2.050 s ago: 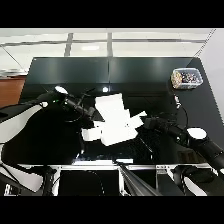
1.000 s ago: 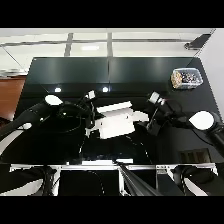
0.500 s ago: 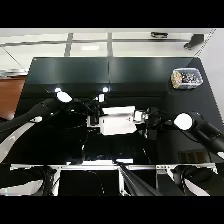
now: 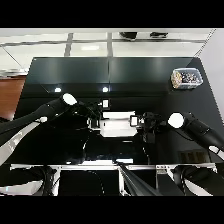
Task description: Fold the box and place the chain.
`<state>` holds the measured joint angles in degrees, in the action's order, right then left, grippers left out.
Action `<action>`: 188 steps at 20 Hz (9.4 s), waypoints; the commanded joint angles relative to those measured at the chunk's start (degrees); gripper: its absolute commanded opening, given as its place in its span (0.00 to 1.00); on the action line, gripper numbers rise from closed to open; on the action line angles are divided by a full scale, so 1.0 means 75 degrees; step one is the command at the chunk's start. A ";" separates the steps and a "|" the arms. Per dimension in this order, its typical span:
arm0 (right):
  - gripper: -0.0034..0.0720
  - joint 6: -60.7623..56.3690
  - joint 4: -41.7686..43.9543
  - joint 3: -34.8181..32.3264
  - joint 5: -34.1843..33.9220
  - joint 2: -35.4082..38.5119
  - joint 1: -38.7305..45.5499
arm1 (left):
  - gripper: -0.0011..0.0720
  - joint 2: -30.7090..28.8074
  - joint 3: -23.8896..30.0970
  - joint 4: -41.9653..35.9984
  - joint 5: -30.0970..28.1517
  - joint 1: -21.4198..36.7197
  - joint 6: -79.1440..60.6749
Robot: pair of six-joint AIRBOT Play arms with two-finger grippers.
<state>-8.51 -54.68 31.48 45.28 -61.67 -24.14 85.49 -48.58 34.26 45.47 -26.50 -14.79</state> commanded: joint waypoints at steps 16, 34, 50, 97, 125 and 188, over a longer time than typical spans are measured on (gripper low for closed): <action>1.00 0.0726 0.1005 0.0006 -0.1174 0.0627 0.0175 | 0.05 0.0017 -0.0006 0.0035 -0.0009 -0.0009 -0.0003; 1.00 -0.0405 -0.0146 0.0446 0.1148 -0.0239 0.0976 | 0.05 0.0017 -0.0006 0.0032 -0.0009 -0.0003 0.0000; 1.00 -0.0338 0.0994 0.0393 -0.1265 0.0312 -0.0017 | 0.05 0.0017 -0.0006 0.0032 0.0026 -0.0006 0.0000; 0.85 0.3220 0.2818 0.0393 -0.0064 -0.1798 0.0833 | 0.05 0.0020 -0.0006 0.0032 0.0341 0.0003 0.0230; 0.68 0.2967 0.3086 0.0396 -0.0335 -0.1798 0.0828 | 0.86 -0.1527 -0.0335 0.2608 0.1562 0.1102 0.4564; 0.38 0.2967 0.2830 0.0396 -0.0213 -0.1798 0.0726 | 1.00 -0.2614 0.0501 0.3707 -0.0157 0.0353 0.3742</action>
<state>13.74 -33.45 34.46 43.64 -75.11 -18.68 65.73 -46.85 57.91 51.48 -20.53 16.51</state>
